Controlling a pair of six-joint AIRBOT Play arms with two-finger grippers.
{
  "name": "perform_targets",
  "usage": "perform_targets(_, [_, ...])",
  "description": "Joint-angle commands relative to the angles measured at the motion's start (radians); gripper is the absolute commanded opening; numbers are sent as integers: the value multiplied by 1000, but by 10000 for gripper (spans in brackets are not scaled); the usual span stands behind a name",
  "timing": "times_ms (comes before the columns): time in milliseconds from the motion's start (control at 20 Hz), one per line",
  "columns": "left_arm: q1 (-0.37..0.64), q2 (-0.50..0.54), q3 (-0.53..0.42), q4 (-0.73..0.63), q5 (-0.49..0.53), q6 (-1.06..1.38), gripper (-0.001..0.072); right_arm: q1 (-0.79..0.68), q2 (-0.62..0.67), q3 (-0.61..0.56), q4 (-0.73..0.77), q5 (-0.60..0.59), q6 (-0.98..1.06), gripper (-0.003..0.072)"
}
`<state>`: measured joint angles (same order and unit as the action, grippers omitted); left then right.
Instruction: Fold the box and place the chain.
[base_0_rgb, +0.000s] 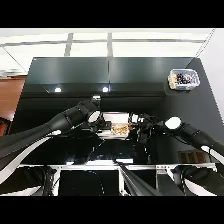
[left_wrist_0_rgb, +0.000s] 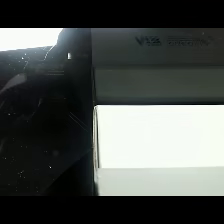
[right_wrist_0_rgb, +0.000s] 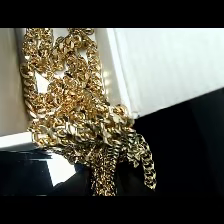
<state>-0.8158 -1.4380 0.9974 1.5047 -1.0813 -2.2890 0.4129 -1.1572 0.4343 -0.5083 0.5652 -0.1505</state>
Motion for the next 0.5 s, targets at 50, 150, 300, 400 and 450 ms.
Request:
perform_targets(50, [0, 1, 1, -3, -1, 0, 33, 0, 0, 0, 0, -2, 17, 15])
perform_targets(150, [0, 1, 1, -3, -1, 0, 33, 0, 1, 0, 0, -2, 40, 15])
perform_targets(300, [0, 1, 1, -3, -2, 0, 33, 0, 15, 3, -2, 3, 107, 15])
perform_targets(400, [0, 1, 1, -8, -1, 0, 33, 0, 40, 5, -2, 3, 153, 15])
perform_targets(450, [0, 1, 1, -7, -1, 0, 33, 0, 56, 8, -2, 6, 185, 15])
